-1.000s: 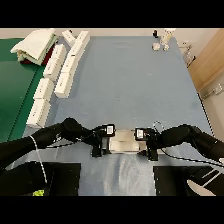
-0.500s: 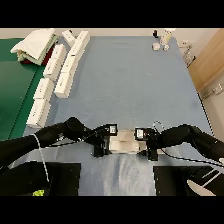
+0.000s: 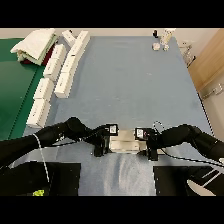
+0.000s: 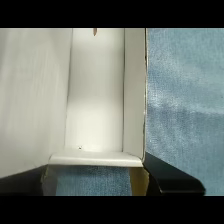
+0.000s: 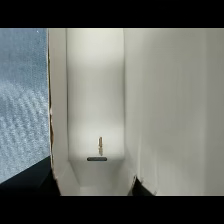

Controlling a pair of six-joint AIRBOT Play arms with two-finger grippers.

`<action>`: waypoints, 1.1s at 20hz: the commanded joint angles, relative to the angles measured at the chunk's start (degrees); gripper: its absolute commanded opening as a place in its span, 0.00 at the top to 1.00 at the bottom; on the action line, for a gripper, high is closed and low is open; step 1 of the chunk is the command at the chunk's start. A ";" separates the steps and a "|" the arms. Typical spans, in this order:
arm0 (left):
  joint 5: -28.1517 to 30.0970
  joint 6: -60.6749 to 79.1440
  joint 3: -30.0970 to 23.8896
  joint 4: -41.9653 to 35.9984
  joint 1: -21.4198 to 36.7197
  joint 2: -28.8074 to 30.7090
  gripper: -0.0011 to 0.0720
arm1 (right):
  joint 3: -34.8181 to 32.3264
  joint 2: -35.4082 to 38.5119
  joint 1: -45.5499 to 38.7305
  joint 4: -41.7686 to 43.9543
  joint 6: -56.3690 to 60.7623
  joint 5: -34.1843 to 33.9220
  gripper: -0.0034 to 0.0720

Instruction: Fold the box.

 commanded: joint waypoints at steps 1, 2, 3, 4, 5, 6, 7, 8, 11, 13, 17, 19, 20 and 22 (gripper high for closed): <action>-0.68 0.02 -0.04 0.55 -0.07 0.24 0.27 | 0.04 0.00 0.00 -0.02 -0.07 0.02 0.26; -0.76 0.00 -0.04 1.42 -0.07 0.46 0.26 | 0.04 0.02 0.00 -0.02 -0.07 0.02 0.26; -0.70 0.02 -0.04 1.62 -0.07 0.66 0.09 | 0.02 0.02 0.00 -0.02 -0.07 0.02 0.26; -0.63 0.04 -0.04 1.55 -0.07 0.90 0.05 | 0.02 0.02 0.00 -0.02 -0.07 0.02 0.26; -0.63 0.04 -0.04 1.51 -0.07 1.14 0.05 | 0.04 0.02 0.00 -0.02 -0.07 0.02 0.26; -0.46 0.04 -0.04 1.40 -0.07 1.14 0.05 | 0.02 0.02 0.00 -0.02 -0.07 0.02 0.26; -0.39 0.39 -0.04 1.44 -0.09 1.14 0.04 | 0.02 0.02 0.00 -0.02 -0.07 0.02 0.26; 0.07 0.48 -0.04 1.42 -0.09 1.14 0.05 | 0.02 0.02 0.00 -0.02 -0.07 0.02 0.26; 1.86 0.48 -0.04 1.51 -0.09 1.31 0.04 | 0.04 0.02 0.00 -0.02 -0.07 0.02 0.26; 1.81 0.46 -0.04 1.51 -0.09 2.21 0.05 | 0.04 0.02 0.00 -0.02 -0.07 0.02 0.26; 1.84 0.46 -0.46 1.42 -0.09 4.04 0.05 | 0.04 0.02 0.00 -0.02 -0.07 0.02 0.26; 1.53 0.50 -1.25 1.38 -0.28 4.02 0.05 | 0.02 0.02 0.00 -0.02 -0.07 0.02 0.26; 1.84 1.01 -1.53 1.31 -0.90 4.02 0.05 | 0.04 0.02 0.00 -0.02 -0.07 0.02 0.26; 2.27 1.31 -1.73 0.68 -2.05 3.98 0.05 | 0.02 0.02 0.00 -0.02 -0.07 0.02 0.26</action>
